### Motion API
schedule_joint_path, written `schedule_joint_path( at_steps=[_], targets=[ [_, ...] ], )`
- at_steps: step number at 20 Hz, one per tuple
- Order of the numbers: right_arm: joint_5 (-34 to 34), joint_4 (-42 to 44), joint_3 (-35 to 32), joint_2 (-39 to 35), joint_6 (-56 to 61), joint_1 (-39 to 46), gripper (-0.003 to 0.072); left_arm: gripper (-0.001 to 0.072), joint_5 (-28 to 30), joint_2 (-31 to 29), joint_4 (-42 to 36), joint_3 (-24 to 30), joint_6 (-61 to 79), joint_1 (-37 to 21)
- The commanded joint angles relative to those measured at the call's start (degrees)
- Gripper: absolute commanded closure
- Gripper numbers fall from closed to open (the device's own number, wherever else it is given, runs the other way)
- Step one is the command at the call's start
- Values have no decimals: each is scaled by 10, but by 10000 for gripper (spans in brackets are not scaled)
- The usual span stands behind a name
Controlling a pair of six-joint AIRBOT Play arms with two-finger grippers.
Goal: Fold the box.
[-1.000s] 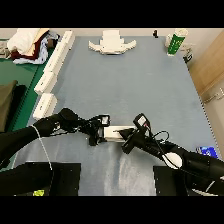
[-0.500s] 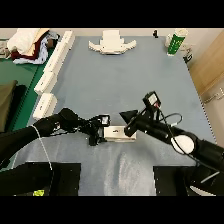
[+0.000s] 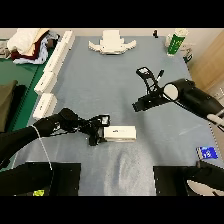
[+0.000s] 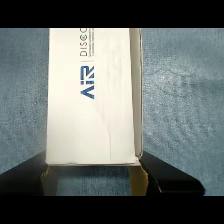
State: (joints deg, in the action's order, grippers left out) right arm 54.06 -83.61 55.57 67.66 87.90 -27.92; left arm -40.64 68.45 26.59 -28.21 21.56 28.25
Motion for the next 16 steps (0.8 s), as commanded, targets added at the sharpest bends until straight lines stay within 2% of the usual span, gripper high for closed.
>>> schedule_joint_path(
  at_steps=[1,4,6,9,11,13,16],
  targets=[
    [155,-75,61,71,140,12,681,197,0,0,-1,0,0,0],
    [158,-97,63,76,206,12,643,197,0,-3,-5,0,-24,0],
    [176,-167,63,76,261,12,643,197,3,-21,-4,-1,-91,-1],
    [190,-201,63,76,293,12,643,197,59,-75,10,-12,-228,-1],
    [187,-203,63,76,293,12,643,198,108,-109,85,-26,-363,-14],
    [183,-210,63,76,293,12,643,197,118,-121,183,-51,-496,-55],
    [170,-212,63,76,292,12,643,197,107,-67,294,-132,-642,-148]
  ],
)
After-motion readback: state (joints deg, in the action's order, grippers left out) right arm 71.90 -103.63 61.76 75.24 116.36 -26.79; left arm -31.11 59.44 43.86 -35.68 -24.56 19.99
